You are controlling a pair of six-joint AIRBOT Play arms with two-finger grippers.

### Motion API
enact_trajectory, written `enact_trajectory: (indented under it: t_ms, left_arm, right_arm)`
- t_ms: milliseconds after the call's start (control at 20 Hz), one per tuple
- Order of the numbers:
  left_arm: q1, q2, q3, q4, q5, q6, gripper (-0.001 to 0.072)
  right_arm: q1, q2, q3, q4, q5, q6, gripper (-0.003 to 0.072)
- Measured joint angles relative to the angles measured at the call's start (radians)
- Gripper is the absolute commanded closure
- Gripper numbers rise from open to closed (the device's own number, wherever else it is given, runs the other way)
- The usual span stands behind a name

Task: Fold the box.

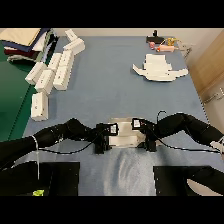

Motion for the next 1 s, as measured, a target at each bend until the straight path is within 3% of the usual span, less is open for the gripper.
enact_trajectory:
  t_ms: [350, 400, 450, 1000]
  left_arm:
    - [0.000, 0.000, 0.000, 0.000, -0.003, 0.000, 0.0189]
    - [0.000, 0.000, 0.000, 0.000, -0.004, 0.000, 0.0189]
    - [0.000, 0.000, 0.000, 0.000, -0.005, -0.001, 0.0189]
    - [-0.001, -0.001, 0.000, -0.002, -0.003, -0.002, 0.0188]
  right_arm:
    - [0.000, 0.000, 0.000, 0.000, 0.000, 0.000, 0.0161]
    - [0.000, 0.000, 0.000, 0.000, 0.001, 0.000, 0.0110]
    - [0.000, 0.000, 0.000, 0.000, 0.001, 0.002, -0.0030]
    - [0.001, 0.128, 0.002, -0.129, 0.003, 0.068, -0.0030]
